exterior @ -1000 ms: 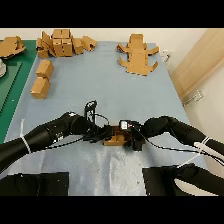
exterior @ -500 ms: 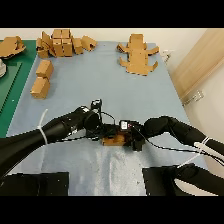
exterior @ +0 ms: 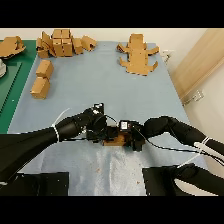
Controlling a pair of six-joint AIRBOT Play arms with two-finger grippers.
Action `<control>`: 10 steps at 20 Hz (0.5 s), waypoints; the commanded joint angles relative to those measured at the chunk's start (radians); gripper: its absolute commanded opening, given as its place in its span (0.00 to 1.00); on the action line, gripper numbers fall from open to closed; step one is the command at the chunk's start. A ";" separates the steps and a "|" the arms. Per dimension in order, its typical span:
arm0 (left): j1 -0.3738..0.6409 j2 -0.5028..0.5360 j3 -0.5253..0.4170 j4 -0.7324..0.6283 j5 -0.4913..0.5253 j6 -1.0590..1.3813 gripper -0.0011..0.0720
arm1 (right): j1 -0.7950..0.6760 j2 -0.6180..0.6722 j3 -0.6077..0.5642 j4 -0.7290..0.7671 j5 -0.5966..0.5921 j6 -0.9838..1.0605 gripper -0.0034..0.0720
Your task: Fold the box.
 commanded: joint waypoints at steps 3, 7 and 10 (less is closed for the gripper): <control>-0.005 -0.006 0.003 0.021 0.031 -0.009 0.59 | 0.000 0.000 0.001 0.000 0.001 0.000 0.74; -0.005 -0.006 0.002 0.022 0.053 -0.010 0.25 | 0.000 0.000 0.001 -0.001 0.001 0.000 0.74; -0.005 -0.006 0.002 0.021 0.060 -0.010 0.03 | 0.000 0.000 0.001 -0.001 0.000 0.000 0.74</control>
